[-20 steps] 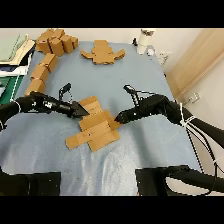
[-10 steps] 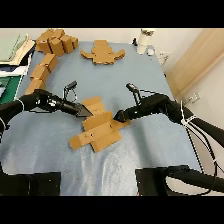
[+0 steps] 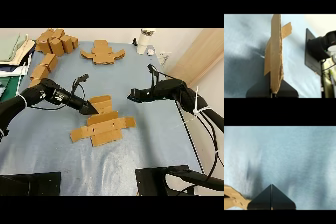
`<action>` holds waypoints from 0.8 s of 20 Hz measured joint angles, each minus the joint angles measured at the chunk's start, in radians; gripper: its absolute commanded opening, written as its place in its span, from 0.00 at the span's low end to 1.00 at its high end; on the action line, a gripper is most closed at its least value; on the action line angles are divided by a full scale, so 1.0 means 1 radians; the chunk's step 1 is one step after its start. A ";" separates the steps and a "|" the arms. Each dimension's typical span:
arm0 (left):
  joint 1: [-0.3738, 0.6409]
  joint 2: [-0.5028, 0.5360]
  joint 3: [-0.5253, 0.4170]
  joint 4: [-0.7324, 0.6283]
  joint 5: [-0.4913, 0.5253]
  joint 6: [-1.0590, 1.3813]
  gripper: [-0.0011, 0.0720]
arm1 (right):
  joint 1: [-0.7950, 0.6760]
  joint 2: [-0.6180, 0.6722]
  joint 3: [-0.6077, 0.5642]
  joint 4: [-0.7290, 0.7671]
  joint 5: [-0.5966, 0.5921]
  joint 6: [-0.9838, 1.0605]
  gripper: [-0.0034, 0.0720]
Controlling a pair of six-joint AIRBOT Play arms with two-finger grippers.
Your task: Fold the box.
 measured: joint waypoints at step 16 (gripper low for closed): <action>-0.089 0.106 -0.212 -0.064 0.178 0.462 0.03 | 0.109 -0.041 0.031 0.011 0.108 0.046 0.05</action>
